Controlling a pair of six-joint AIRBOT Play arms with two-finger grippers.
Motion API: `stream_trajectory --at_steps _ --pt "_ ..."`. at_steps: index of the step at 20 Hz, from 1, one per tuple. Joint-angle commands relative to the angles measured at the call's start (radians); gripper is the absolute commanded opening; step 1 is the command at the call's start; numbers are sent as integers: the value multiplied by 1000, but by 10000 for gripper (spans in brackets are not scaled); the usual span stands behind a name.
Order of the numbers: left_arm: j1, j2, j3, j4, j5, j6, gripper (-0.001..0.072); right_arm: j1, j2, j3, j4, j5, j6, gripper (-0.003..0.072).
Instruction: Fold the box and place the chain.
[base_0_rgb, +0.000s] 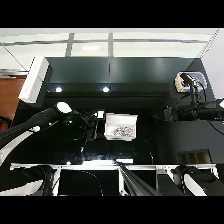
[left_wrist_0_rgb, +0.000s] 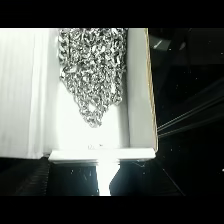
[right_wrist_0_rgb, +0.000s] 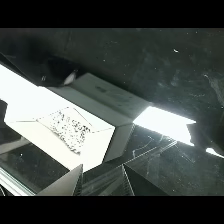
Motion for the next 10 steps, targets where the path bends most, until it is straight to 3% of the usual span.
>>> stream_trajectory --at_steps 1,2,3,5,7,9,10 --pt "-11 -5 7 3 19 -28 681 1 1 1 0 2 0 295" --pt "-11 -5 7 5 27 -42 630 2 1 0 1 0 0 295" --pt "-11 -5 7 5 27 -45 493 3 0 -3 0 -3 -2 295" --pt "-11 -5 7 5 27 -44 461 14 0 -3 5 -48 -4 296" --pt "-11 -5 7 5 27 -45 461 72 -4 -2 11 -185 2 297" --pt "-11 -5 7 5 27 -45 461 147 -39 -1 14 -349 56 447" --pt "-11 -5 7 5 27 -44 461 180 -69 -1 23 -409 66 618"
